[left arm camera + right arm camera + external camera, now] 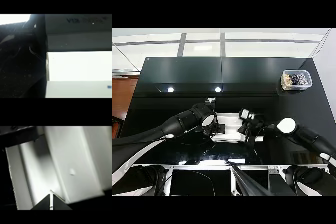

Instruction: Fold the box and place the chain.

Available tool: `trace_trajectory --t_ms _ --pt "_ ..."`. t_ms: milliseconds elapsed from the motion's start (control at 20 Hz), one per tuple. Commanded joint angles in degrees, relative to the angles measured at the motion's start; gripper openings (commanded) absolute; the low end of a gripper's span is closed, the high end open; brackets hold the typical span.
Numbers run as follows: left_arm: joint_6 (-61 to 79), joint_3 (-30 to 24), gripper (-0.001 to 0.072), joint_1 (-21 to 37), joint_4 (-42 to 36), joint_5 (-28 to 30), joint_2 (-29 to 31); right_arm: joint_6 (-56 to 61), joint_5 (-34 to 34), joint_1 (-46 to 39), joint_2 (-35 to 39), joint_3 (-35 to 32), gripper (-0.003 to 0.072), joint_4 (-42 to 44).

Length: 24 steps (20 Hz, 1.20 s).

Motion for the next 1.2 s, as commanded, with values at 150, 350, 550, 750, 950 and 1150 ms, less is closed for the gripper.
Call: trace_trajectory --t_ms 150,350,550,750,950,1150 --pt "0.0 0.0 0.003 0.0 0.0 0.0 0.0 33.8 26.1 -22.4 6.0 6.4 0.0024 -14.4" --pt "0.0 0.0 0.003 0.0 0.0 0.0 0.0 54.4 24.5 -36.3 5.5 5.1 0.0016 -30.4" --pt "0.0 0.0 0.003 0.0 0.0 0.0 0.0 61.6 29.3 -41.3 -0.1 1.2 0.0015 -24.7" --pt "0.0 0.0 0.003 0.0 0.0 0.0 0.0 54.4 29.4 -36.7 -7.0 -5.3 0.0015 -8.2" --pt "0.0 0.0 0.003 0.0 0.0 0.0 0.0 49.6 24.7 -27.9 -11.5 -5.8 0.0016 2.3" --pt "0.0 0.0 0.003 0.0 0.0 -0.1 0.0 39.6 24.7 -23.6 -12.1 -5.1 0.0017 10.5"
